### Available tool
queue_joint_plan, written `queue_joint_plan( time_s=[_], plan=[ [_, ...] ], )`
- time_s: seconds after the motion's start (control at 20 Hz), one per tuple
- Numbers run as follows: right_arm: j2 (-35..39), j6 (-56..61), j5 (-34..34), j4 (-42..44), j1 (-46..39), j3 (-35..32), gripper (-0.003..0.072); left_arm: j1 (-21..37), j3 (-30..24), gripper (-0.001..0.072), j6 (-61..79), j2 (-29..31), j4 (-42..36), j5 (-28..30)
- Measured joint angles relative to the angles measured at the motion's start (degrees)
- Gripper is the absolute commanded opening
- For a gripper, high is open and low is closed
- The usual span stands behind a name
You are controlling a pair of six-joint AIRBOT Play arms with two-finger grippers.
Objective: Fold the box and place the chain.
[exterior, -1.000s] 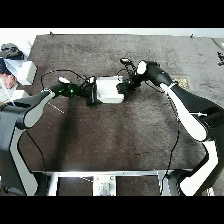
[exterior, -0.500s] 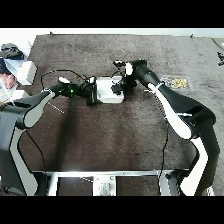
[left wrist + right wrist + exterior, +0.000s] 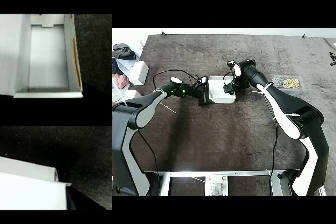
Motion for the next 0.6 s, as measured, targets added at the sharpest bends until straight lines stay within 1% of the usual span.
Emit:
queue_joint_plan(
  time_s=[0.6],
  plan=[
    [-1.8,1.9,-1.2,2.2,0.0,0.0,0.0399,0.0,0.0,0.0236,0.0,0.0,0.0,0.0]
  ],
)
